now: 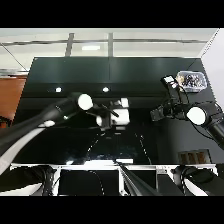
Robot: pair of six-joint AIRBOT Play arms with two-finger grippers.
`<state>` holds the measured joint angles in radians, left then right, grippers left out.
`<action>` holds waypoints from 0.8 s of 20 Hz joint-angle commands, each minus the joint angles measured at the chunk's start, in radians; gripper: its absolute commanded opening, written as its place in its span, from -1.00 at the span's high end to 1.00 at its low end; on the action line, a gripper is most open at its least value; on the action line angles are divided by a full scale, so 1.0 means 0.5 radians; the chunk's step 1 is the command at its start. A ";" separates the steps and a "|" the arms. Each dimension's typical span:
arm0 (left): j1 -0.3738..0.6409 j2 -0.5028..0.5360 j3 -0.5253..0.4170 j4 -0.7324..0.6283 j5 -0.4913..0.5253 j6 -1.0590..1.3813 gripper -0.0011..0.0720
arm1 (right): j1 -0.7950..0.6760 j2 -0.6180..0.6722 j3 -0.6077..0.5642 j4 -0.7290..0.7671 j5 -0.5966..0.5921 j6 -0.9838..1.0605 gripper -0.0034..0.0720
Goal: Fold the box and place the chain.
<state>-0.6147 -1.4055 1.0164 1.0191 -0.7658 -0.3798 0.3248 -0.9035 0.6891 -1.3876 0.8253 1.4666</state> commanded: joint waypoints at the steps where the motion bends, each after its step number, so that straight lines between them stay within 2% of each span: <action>1: 0.476 0.116 0.031 0.041 0.061 -0.064 0.49 | -0.001 0.002 -0.002 0.010 0.001 0.009 0.87; 5: 1.195 -0.002 0.220 0.039 0.400 -0.514 0.49 | -0.001 0.002 -0.002 0.015 0.000 0.014 0.87; 6: 1.353 -0.095 0.346 0.039 0.374 -0.625 0.49 | -0.001 0.002 -0.002 0.016 0.000 0.014 0.87; 8: 1.587 -0.349 0.671 0.041 0.186 -0.777 0.47 | -0.001 0.002 -0.002 0.053 -0.003 0.014 0.87; 12: 1.812 -0.893 1.336 0.105 -0.275 -1.060 0.47 | 0.000 0.002 -0.002 0.158 -0.014 0.014 0.87; 14: 1.841 -1.051 1.517 0.404 -0.340 -1.144 0.47 | 0.003 0.002 -0.002 0.166 -0.014 0.015 0.87; 16: 1.846 -1.164 1.607 0.641 -0.331 -1.292 0.47 | 0.003 0.002 -0.002 0.166 -0.016 0.015 0.87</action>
<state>0.2745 -1.8797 1.7039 1.1790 -0.8806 -0.9108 0.3260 -0.9035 0.6888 -1.3174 0.8192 1.4738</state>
